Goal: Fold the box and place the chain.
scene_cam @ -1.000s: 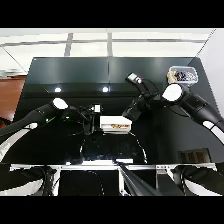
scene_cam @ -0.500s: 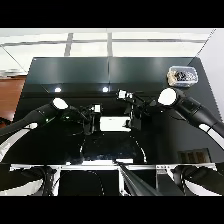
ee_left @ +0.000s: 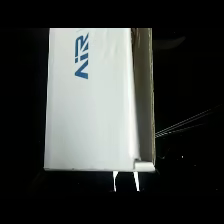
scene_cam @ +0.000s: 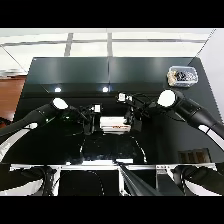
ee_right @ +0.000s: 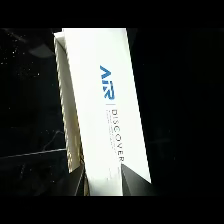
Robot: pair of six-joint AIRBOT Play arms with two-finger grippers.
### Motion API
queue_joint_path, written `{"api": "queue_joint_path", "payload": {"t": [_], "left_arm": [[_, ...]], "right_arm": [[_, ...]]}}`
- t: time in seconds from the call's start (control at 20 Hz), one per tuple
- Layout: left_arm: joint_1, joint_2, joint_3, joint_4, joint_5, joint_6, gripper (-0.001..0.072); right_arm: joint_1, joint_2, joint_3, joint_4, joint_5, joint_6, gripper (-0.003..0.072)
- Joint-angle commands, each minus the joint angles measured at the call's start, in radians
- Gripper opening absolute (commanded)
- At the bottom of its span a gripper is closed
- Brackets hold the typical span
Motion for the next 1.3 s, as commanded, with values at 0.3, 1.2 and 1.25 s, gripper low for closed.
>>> {"api": "queue_joint_path", "payload": {"t": [0.3,1.2,1.25], "left_arm": [[-0.007,-0.001,0.000,0.009,0.007,-0.004,0.0466],[-0.027,-0.001,0.000,0.041,0.019,-0.019,0.0466],[-0.027,-0.001,0.000,0.041,0.019,-0.019,0.0466]], "right_arm": [[0.001,0.000,0.000,-0.003,0.007,0.004,0.0242],[0.001,0.000,-0.002,-0.027,0.043,0.007,0.0390],[0.001,0.000,-0.002,-0.026,0.043,0.007,0.0390]]}}
